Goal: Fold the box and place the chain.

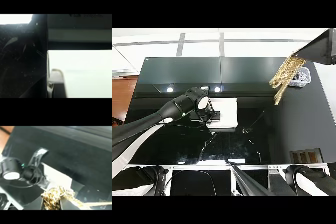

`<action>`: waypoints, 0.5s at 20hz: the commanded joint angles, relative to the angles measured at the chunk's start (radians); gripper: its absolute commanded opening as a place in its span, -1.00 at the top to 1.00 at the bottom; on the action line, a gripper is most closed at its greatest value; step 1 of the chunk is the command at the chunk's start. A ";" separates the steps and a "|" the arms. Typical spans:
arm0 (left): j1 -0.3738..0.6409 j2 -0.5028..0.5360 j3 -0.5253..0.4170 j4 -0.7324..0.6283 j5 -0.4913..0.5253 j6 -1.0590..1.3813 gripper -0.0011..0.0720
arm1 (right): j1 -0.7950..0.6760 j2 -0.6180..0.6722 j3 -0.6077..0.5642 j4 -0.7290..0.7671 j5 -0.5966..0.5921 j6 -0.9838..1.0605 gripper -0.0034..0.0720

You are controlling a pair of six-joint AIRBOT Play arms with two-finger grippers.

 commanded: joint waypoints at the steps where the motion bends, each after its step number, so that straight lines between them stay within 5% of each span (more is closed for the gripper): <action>1: 0.000 -0.001 0.001 0.000 0.001 0.000 0.89 | 0.058 0.002 -0.022 0.026 -0.008 -0.008 0.86; 10: 0.000 -0.001 0.001 0.000 0.000 0.000 0.89 | 0.264 0.001 -0.363 0.148 -0.256 -0.094 0.86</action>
